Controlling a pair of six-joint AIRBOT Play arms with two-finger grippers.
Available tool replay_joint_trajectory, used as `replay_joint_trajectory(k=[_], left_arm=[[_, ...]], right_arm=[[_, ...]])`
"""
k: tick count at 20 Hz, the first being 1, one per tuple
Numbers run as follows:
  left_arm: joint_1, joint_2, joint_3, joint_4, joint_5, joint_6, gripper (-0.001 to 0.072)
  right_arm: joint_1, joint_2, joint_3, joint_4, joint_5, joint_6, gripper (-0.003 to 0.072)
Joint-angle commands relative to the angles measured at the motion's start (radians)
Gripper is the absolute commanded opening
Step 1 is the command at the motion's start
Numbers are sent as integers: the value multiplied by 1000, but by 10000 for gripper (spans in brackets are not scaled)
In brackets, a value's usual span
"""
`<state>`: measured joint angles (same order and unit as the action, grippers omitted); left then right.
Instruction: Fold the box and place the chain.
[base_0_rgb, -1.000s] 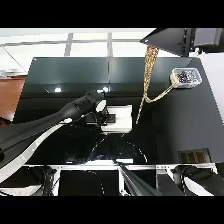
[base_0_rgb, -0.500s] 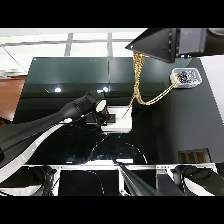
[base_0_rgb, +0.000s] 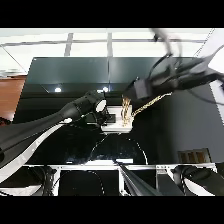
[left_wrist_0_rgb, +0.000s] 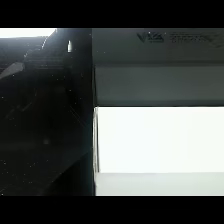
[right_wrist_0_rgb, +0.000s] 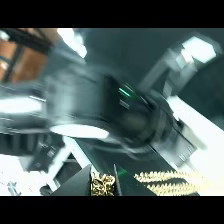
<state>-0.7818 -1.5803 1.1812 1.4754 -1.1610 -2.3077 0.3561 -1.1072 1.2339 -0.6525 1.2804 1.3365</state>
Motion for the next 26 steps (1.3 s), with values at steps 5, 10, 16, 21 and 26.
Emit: replay_joint_trajectory(k=[5, 10, 16, 21, 26], left_arm=[[0, 0, 1, 0, -1, 0, 30], [0, 0, 1, 0, 1, 0, 30], [0, 0, 1, 0, -2, 0, 30], [0, 0, 1, 0, 0, 0, 30], [0, 0, 1, 0, 1, 0, 30]], right_arm=[[7, -7, -277, -69, -213, -21, 15], [-60, 3, -309, -148, -182, -21, 440], [-275, 21, -365, -675, -321, 140, 562], [-272, -123, -356, -802, -555, 304, 720], [-236, -280, -206, -1167, -538, 787, 720]])
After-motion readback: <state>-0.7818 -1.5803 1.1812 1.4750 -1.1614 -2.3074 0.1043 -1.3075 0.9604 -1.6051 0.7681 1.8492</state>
